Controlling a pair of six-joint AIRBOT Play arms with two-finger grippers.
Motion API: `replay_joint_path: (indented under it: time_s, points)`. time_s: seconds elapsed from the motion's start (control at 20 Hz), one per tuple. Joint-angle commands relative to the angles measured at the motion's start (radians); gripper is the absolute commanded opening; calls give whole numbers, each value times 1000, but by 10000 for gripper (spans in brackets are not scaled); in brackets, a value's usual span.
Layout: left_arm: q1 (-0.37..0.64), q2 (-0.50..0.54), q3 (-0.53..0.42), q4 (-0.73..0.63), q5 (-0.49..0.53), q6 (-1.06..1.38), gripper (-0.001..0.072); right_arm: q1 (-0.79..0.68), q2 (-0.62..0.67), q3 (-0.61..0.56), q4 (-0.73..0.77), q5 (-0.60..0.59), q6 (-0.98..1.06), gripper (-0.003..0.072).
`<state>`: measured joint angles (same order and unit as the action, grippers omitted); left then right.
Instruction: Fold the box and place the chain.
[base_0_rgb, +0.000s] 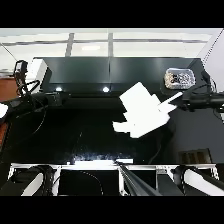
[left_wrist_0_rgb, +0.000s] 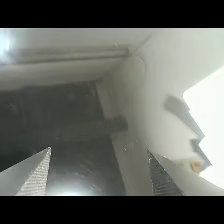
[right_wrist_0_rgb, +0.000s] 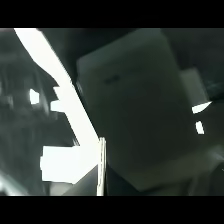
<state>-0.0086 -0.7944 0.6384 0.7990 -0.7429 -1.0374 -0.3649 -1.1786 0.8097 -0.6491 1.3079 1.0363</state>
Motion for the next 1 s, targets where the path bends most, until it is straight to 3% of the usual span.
replay_joint_path:
  time_s: [0.0, 0.2, 0.4, 0.5, 0.65, 0.95]
  points:
    - [-15, -8, 1, -32, -66, 0, 711, 183, 196, -195, 165, -328, 44, 47]
    - [-109, -72, -2, -33, -66, -32, 707, 455, 274, -343, 256, -559, 39, 47]
    - [-158, -214, -2, -34, -87, -203, 707, 711, 275, -371, 179, -742, -8, 47]
    - [-134, -291, -2, -45, -157, -269, 707, 773, 274, -371, 177, -821, -91, 47]
    - [-115, -388, -9, -107, -272, -230, 706, 778, 274, -371, 176, -841, -101, 46]
    - [-102, -536, -16, -500, -258, 324, 706, 778, 274, -371, 176, -826, -101, 46]
